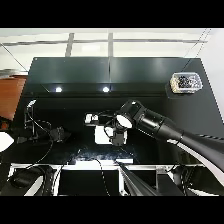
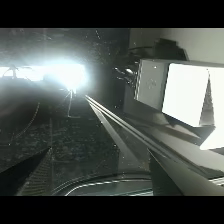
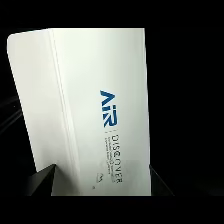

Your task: Fold the box and place the chain.

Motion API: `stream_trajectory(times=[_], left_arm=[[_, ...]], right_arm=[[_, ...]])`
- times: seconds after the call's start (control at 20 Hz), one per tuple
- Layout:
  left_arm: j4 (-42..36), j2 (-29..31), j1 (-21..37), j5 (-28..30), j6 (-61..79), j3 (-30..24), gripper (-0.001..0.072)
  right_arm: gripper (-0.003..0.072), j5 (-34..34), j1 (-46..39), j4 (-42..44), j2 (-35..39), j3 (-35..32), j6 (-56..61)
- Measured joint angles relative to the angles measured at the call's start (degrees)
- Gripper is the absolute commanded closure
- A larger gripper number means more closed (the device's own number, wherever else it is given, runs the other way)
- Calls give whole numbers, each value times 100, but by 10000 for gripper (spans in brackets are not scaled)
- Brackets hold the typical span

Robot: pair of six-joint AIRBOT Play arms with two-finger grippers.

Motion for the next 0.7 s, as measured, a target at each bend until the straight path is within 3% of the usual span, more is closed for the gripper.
stream_trajectory(times=[0.4,0.7], left_arm=[[-4,0,74,2,4,0,1],[-7,0,74,28,15,0,0]], right_arm=[[-14,-50,66,-138,109,-2,24],[-14,271,98,-98,352,-76,136]])
